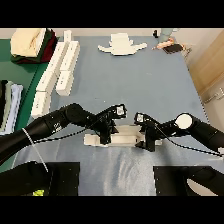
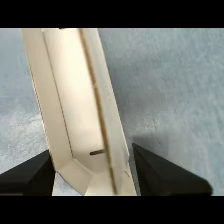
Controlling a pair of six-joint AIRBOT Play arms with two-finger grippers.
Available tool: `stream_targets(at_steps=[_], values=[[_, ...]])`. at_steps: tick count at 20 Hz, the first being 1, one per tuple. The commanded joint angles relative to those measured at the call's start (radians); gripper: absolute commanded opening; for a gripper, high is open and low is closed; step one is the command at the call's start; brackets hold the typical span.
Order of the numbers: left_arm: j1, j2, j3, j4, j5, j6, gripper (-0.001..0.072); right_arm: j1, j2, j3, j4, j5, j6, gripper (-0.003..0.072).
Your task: Fold the box.
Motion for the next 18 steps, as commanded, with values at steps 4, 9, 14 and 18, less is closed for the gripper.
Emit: stream_targets(at_steps=[4,9,14,18], values=[[0.0,0.0,0.0,0.0,0.0,0.0,0.0016,-0.132,-0.042,-0.076,0.297,0.121,-0.475,0.0717],[0.0,0.0,0.0,0.0,0.0,0.0,0.0015,-0.132,-0.104,-0.076,0.292,0.103,-0.475,0.0718],[0.0,0.0,0.0,0.0,0.0,0.001,0.0015,-0.132,-0.109,-0.076,0.231,0.087,-0.475,0.0706],[0.0,0.0,0.0,0.0,0.0,0.0,0.0015,-0.132,-0.127,-0.077,0.209,0.049,-0.475,0.0706]])
